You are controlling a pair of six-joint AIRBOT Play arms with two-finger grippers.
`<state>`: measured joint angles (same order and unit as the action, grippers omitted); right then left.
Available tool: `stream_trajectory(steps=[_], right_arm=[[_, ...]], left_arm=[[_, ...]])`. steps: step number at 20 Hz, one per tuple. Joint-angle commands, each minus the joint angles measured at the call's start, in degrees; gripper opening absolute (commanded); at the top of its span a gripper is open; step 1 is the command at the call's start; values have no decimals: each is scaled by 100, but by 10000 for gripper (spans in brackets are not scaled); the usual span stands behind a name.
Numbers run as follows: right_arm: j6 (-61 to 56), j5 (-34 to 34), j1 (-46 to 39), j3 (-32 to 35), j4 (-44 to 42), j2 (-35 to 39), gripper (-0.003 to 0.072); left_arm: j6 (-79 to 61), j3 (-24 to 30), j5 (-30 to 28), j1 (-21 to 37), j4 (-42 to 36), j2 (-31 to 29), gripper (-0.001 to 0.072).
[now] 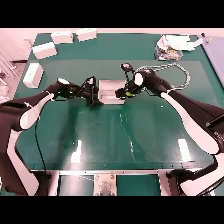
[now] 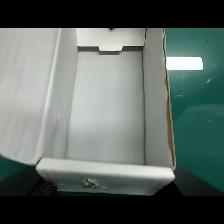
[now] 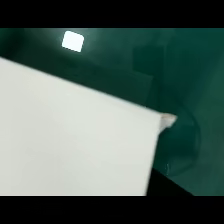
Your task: Fold the box and place the chain.
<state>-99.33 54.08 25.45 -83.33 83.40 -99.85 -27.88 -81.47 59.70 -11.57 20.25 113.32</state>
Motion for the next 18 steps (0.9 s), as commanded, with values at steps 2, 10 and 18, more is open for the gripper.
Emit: stream_trajectory(steps=[2,10,18], right_arm=[[-120,-13,63,-7,4,-166,297],[-118,-208,96,-31,4,-175,77],[-122,-264,129,-90,46,-149,287]], left_arm=[[-2,0,-7,-4,-13,-4,250],[-2,0,-7,-4,-11,-4,249],[-2,0,-9,-2,-11,-4,249]])
